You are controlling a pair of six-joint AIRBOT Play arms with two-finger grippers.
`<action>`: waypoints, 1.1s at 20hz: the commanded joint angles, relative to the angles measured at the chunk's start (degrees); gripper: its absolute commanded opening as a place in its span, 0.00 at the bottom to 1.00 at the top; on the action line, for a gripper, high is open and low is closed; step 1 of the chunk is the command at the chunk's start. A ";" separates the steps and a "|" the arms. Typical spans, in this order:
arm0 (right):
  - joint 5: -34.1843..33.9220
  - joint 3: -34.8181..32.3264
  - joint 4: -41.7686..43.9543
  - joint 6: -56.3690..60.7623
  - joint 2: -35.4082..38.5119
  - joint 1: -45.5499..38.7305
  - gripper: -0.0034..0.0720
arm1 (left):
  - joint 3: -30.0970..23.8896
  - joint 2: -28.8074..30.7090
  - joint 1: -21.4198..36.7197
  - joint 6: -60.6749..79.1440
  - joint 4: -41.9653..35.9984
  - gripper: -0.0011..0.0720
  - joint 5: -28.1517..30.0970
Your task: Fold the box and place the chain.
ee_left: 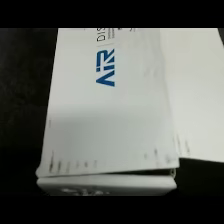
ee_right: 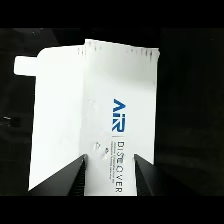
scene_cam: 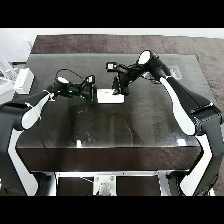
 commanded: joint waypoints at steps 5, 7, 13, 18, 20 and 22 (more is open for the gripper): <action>0.11 1.53 -0.20 3.10 1.27 -0.20 0.57 | -0.02 0.02 0.02 0.00 0.04 0.63 0.09; 1.66 1.51 0.37 3.39 2.84 -0.81 0.56 | 0.00 0.00 0.02 0.00 0.04 0.63 0.09; 5.60 -1.07 19.47 3.06 5.05 -8.79 0.39 | -0.02 0.00 0.02 -0.02 0.04 0.63 0.09; 5.44 -6.58 24.39 -1.14 1.42 -7.61 0.45 | 0.00 0.00 0.02 -0.02 0.04 0.63 0.09; 5.09 -6.82 24.39 -2.23 0.48 -5.88 0.45 | 0.00 0.00 0.02 -0.02 0.04 0.63 0.11; 3.82 -6.84 22.36 -3.15 0.04 -4.52 0.45 | 0.00 0.02 0.02 -0.02 0.04 0.63 0.11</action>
